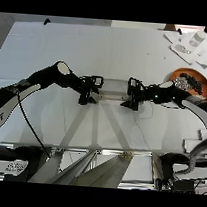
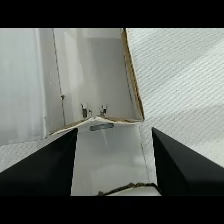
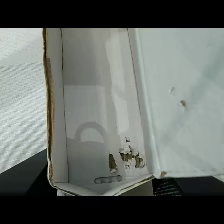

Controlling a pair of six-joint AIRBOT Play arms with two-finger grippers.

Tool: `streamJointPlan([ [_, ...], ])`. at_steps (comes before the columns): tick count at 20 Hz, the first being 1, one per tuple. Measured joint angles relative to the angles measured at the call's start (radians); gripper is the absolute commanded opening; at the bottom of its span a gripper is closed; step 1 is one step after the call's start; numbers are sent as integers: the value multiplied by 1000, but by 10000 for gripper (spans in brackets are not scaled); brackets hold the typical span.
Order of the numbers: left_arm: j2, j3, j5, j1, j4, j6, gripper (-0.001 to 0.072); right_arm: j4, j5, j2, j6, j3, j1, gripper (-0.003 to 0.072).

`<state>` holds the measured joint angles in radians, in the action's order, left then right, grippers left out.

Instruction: Fold the box and place the chain.

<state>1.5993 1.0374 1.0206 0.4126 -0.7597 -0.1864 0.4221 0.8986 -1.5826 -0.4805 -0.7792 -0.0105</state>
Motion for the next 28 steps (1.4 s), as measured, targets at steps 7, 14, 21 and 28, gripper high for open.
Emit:
streamJointPlan([
  [7, 0, 0, 0, 0, 0, 0, 379, 0, 0, 0, 0, 0, 0, 503],
  [14, 0, 0, 0, 0, 0, 0, 310, 0, 0, 0, 0, 0, 0, 503],
  [21, 0, 0, -21, 0, 0, 0, 131, -3, -3, 0, 1, 0, 0, 503],
  [28, 0, 0, -33, 0, 1, 0, 127, -2, -2, 0, 1, 0, 0, 503],
])
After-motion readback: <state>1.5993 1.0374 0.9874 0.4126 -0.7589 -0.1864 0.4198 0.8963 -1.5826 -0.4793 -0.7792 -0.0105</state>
